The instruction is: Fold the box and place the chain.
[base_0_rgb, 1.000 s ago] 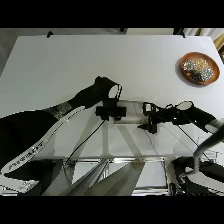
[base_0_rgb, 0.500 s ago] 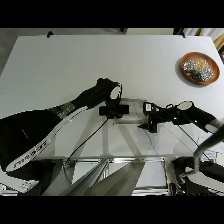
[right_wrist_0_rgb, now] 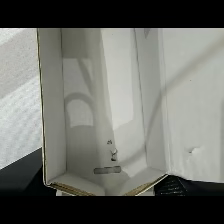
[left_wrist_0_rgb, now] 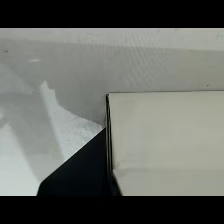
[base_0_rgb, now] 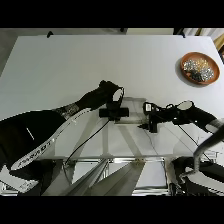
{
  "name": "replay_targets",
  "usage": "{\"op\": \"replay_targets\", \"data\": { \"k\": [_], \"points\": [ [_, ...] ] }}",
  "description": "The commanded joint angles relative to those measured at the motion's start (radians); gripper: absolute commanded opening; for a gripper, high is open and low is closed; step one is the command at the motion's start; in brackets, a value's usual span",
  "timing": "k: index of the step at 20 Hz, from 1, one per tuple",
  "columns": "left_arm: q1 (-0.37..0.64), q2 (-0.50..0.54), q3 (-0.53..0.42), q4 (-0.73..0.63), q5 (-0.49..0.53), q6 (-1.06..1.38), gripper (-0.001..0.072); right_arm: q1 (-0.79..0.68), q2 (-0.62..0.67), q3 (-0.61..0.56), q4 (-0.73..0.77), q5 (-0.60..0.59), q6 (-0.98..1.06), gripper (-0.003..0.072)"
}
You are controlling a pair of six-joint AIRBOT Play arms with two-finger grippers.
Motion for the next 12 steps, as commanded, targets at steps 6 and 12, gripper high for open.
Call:
{"op": "replay_targets", "data": {
  "k": [6, 12],
  "points": [
    [-0.010, -0.001, 0.000, -0.003, -0.024, 0.000, 0.0235, 0.000, 0.000, 0.000, 0.003, -0.001, 0.003, 0.0372],
    [-0.009, 0.004, 0.000, -0.003, -0.026, 0.004, 0.0001, 0.000, 0.000, 0.000, 0.003, -0.001, 0.003, 0.0372]
  ]
}}
